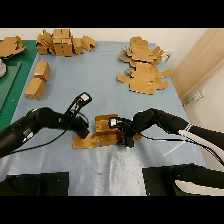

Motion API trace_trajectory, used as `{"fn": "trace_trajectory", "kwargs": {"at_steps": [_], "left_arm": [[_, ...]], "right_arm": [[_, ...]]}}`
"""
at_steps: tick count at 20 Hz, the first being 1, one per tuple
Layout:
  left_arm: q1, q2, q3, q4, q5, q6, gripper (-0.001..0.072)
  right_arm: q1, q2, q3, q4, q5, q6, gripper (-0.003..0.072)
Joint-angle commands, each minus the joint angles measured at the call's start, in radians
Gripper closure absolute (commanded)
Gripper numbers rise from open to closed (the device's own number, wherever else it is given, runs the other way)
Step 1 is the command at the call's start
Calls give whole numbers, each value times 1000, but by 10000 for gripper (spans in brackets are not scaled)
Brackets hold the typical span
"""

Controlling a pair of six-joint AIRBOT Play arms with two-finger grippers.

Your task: Fold the box.

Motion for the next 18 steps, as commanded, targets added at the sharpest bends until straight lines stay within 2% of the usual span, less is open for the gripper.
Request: {"fn": "trace_trajectory", "kwargs": {"at_steps": [1,3,5,7,10,13,18], "left_arm": [[-20,150,-94,82,-14,61,680],[-24,150,-93,82,-50,138,116],[-49,140,-94,78,-105,204,105],[-106,117,-94,78,-117,261,104],[-176,51,-94,78,-61,281,104],[-186,-28,-92,76,13,281,104],[-186,-68,-52,55,29,282,105]], "right_arm": [[0,0,0,-3,0,0,244],[0,0,0,-3,-1,0,243],[0,0,0,-3,0,0,243],[0,0,0,-4,0,0,244],[0,0,0,-4,0,0,243],[0,0,0,-4,-1,0,243],[0,0,0,-4,0,0,243]]}}
